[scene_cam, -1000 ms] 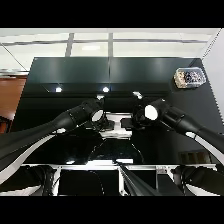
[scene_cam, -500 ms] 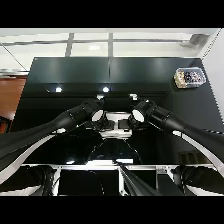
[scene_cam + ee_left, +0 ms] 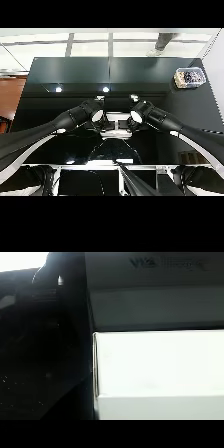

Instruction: Fold the box and place the chain.

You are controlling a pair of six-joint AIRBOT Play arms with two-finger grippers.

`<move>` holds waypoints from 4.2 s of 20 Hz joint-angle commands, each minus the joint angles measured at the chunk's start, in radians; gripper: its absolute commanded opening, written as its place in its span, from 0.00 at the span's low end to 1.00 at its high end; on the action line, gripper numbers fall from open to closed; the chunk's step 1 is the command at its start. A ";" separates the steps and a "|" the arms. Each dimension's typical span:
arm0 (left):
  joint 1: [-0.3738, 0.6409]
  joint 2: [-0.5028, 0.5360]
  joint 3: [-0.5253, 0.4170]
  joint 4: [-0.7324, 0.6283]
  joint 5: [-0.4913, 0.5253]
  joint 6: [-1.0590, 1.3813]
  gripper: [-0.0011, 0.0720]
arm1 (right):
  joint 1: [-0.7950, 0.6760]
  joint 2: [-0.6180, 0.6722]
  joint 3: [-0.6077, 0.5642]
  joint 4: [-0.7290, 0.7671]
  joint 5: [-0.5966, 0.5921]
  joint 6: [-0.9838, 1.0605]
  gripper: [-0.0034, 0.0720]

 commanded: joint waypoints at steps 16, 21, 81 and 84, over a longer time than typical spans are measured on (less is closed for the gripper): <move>0.000 -0.001 0.000 0.002 0.003 0.002 0.05 | -0.003 0.000 0.001 0.032 -0.026 0.010 0.30; 0.000 -0.001 0.000 0.002 0.003 0.002 0.05 | -0.029 0.086 0.032 0.031 0.043 -0.113 0.65; 0.000 -0.001 0.000 0.002 0.003 0.002 0.05 | -1.049 -0.154 0.824 0.180 -0.004 -0.482 0.06; 0.000 -0.001 0.000 0.002 0.003 0.002 0.05 | -1.052 -0.053 0.824 0.242 0.002 -0.583 0.06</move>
